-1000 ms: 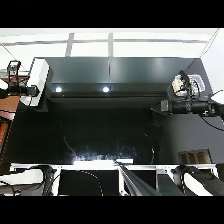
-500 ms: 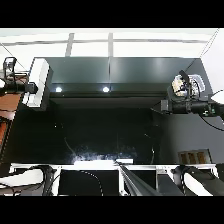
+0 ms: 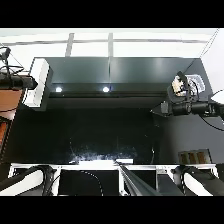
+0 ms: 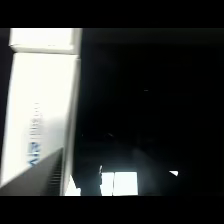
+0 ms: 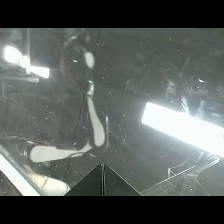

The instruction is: Fold the box and place the chain.

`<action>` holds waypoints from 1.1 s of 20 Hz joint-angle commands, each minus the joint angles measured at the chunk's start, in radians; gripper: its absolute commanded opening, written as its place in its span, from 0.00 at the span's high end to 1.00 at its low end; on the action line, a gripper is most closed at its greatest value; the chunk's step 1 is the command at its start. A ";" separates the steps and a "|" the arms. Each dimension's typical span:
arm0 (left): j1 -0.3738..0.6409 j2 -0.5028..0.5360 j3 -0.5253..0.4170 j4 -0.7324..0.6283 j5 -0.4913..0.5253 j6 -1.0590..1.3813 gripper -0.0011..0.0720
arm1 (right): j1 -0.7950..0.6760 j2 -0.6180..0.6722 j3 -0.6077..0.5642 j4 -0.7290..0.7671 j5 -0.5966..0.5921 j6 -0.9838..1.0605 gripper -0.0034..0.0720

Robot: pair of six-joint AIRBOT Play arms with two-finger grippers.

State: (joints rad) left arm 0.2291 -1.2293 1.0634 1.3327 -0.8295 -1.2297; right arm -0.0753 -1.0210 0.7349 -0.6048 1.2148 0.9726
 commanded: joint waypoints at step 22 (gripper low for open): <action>-0.744 0.201 -0.332 -0.058 0.383 -0.217 0.95 | 0.017 0.214 -0.112 -0.324 -0.531 -0.053 0.94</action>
State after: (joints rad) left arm -0.5293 -1.0420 0.7433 1.2785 -0.4881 -1.4445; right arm -0.0589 -0.8112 0.6315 -0.9241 0.7067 0.9207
